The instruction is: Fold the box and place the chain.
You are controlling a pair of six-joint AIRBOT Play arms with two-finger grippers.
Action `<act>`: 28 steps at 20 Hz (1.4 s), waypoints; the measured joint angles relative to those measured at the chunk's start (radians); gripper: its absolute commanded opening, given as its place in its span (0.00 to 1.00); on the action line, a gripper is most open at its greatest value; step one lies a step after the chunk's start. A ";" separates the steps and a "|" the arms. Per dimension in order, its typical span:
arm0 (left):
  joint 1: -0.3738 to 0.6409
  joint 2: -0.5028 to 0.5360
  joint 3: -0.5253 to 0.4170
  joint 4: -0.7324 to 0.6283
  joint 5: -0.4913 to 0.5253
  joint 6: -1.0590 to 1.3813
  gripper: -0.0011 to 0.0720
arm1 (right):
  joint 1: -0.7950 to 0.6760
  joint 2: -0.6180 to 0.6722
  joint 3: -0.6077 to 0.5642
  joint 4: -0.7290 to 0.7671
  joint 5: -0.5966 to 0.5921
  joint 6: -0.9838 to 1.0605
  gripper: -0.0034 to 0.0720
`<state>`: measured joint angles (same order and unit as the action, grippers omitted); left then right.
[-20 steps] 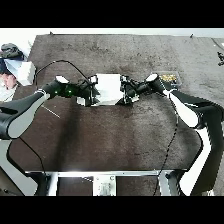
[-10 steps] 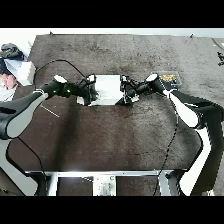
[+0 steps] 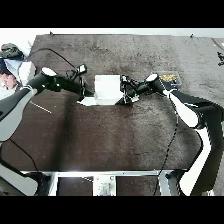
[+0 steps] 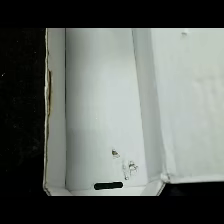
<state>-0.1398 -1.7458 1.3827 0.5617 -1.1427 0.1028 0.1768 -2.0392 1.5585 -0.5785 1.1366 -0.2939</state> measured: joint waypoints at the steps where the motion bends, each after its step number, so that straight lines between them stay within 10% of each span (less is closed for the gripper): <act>1: 0.003 0.035 0.002 0.029 0.009 -0.059 0.02 | 0.000 0.000 0.000 0.000 0.000 0.000 0.63; 13: 0.182 0.352 -0.159 0.213 0.086 -0.831 0.02 | 0.000 0.000 0.000 -0.002 0.000 -0.001 0.63; 28: 0.227 0.085 -0.222 0.094 0.068 -1.047 0.03 | 0.000 0.000 0.000 -0.002 0.000 -0.001 0.63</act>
<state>0.0875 -1.6611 1.1603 0.6556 -1.0744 -0.9440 0.1768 -2.0392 1.5585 -0.5800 1.1366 -0.2947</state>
